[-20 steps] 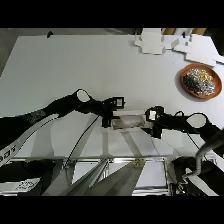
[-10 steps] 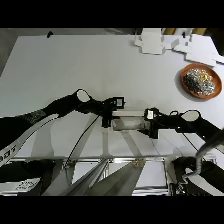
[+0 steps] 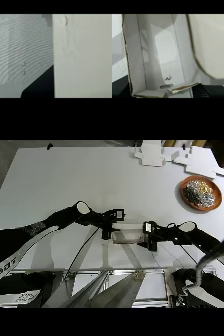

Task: Fold the box and place the chain.

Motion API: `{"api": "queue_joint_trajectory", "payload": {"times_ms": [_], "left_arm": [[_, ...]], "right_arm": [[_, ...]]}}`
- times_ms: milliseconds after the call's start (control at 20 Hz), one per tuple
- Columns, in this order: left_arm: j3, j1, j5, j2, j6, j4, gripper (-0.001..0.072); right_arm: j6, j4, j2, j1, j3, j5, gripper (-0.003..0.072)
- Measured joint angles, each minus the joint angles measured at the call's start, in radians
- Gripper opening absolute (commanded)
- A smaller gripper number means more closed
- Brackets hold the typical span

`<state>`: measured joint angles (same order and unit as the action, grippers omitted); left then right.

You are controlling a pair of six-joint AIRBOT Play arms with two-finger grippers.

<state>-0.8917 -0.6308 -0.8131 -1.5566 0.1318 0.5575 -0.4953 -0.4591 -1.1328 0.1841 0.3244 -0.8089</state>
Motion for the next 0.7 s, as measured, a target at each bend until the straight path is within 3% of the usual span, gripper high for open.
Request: {"api": "queue_joint_trajectory", "payload": {"times_ms": [100,200,300,350,700], "left_arm": [[0.000,0.000,0.000,0.000,0.000,0.000,0.0008],[0.000,0.000,-0.001,0.000,0.000,0.000,0.0008],[0.000,0.000,-0.001,0.000,0.000,-0.001,0.0008],[0.000,0.000,-0.001,0.000,0.000,-0.001,0.0008],[0.000,0.000,0.000,0.000,0.000,0.000,0.0008]], "right_arm": [[-0.005,0.004,-0.011,0.000,0.000,0.003,0.0522],[-0.009,0.003,-0.020,0.000,0.000,0.002,0.0516],[-0.011,0.004,-0.027,0.000,0.000,0.003,0.0396],[-0.011,0.004,-0.030,0.000,0.000,0.003,0.0377],[-0.013,-0.002,-0.040,0.000,0.000,0.009,0.0403]]}}
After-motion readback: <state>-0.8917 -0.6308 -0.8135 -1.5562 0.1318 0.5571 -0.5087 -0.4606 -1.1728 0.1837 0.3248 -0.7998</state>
